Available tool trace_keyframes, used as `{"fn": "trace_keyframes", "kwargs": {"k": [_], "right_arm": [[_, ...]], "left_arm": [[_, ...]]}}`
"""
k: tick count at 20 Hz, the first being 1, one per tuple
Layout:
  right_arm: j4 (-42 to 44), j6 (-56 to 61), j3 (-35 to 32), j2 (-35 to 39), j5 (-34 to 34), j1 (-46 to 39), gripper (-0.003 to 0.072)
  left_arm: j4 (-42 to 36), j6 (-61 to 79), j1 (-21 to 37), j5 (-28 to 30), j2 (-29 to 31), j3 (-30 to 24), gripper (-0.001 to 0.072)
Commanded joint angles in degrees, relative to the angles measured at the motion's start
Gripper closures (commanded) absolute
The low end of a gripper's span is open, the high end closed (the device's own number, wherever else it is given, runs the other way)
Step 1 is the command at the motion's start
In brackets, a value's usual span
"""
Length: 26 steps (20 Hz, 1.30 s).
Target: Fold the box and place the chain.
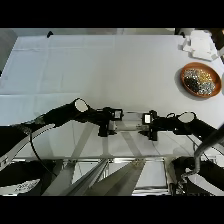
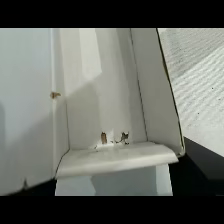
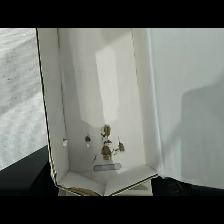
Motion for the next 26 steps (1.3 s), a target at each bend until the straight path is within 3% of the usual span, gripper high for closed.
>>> {"fn": "trace_keyframes", "kwargs": {"k": [1,2,5,8,26], "right_arm": [[0.04,0.07,0.00,0.04,-0.09,0.00,0.0273],[0.04,0.07,0.00,0.04,-0.09,0.00,0.0273],[0.04,0.07,0.00,0.04,-0.09,0.00,0.0273],[0.04,0.07,0.00,0.04,-0.09,0.00,0.0273],[0.07,0.09,0.00,0.04,-2.64,0.00,0.0276]], "left_arm": [[-0.20,-0.52,-0.46,1.09,-1.49,0.00,0.0015],[-0.31,-0.50,-0.55,1.27,-1.75,0.00,0.0019],[-0.28,-0.50,-0.81,1.64,-1.79,0.00,0.0281],[-0.26,-0.52,-0.81,1.62,-1.79,0.00,0.0385],[-0.28,-0.52,-0.81,-0.55,-1.75,0.00,0.0367]]}}
